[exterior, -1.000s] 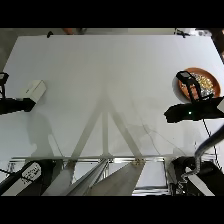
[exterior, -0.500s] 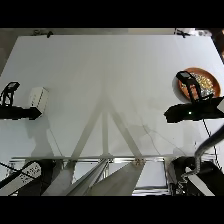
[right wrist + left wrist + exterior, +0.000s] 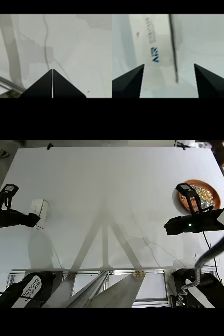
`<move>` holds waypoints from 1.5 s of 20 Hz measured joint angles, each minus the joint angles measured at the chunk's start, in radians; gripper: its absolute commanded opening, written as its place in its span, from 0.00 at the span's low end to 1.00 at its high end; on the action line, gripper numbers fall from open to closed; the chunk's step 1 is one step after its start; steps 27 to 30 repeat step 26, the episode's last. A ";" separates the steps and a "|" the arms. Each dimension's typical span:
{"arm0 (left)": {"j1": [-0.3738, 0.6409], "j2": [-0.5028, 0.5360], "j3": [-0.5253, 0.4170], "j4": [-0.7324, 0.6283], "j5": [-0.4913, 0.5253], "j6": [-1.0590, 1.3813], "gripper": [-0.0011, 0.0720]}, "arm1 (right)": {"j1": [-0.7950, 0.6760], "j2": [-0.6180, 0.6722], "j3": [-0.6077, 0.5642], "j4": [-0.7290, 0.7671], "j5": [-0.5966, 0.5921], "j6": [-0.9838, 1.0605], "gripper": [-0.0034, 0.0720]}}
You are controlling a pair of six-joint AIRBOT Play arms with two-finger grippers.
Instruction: Fold the box and place the chain.
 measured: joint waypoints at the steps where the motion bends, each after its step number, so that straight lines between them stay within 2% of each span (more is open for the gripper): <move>1: -0.015 0.020 0.000 -0.032 -0.021 -0.010 0.96 | 0.000 0.000 0.000 0.000 0.000 0.000 0.06; 6: -0.086 0.042 0.000 -0.133 -0.131 -0.039 0.96 | 0.000 0.000 0.000 0.000 -0.003 0.000 0.06; 12: -0.113 0.017 0.000 -0.190 -0.234 -0.046 0.96 | 0.000 0.000 0.000 0.000 -0.006 0.000 0.06; 30: -0.117 0.012 0.000 -0.218 -0.268 -0.046 0.96 | 0.000 -0.013 0.000 -0.022 0.017 0.032 0.06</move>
